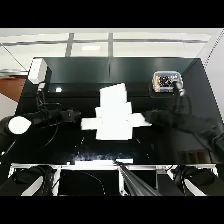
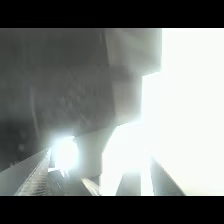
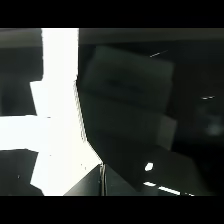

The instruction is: Fold the box and place the chain.

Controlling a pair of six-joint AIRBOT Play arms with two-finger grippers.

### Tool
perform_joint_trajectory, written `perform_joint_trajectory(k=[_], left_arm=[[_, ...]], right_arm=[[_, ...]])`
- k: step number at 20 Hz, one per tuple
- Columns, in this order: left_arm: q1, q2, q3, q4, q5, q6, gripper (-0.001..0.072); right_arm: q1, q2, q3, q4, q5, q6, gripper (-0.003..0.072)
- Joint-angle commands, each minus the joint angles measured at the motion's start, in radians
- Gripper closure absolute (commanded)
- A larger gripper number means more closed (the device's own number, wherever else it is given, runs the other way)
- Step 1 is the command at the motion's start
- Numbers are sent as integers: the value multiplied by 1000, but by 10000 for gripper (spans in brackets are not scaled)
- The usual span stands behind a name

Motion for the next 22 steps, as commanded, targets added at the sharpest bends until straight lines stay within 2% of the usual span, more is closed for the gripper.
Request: perform_joint_trajectory(k=[1, 3, 5, 8, 10, 14, 18, 22], left_arm=[[5, -128, 0, -200, -47, 137, 21], [45, -211, 0, -318, -43, 243, 21], [109, -282, 0, -417, -84, 369, 21], [200, -404, 1, -651, -264, 729, 21], [200, -494, 1, -757, -347, 900, 21], [140, -682, 82, -771, -448, 1013, 21], [96, -861, 236, -752, -708, 1122, 21], [95, -907, 353, -582, -734, 1114, 30]], right_arm=[[206, 16, -77, -125, 198, 164, 663], [211, 16, -104, -124, 175, 164, 664], [211, 16, -122, -122, 167, 164, 664], [211, 16, -123, -121, 138, 165, 664], [211, 16, -123, -121, 136, 171, 664], [211, 16, -123, -122, 137, 171, 664], [211, 16, -123, -122, 135, 171, 664], [211, 16, -123, -134, 130, 171, 664]])
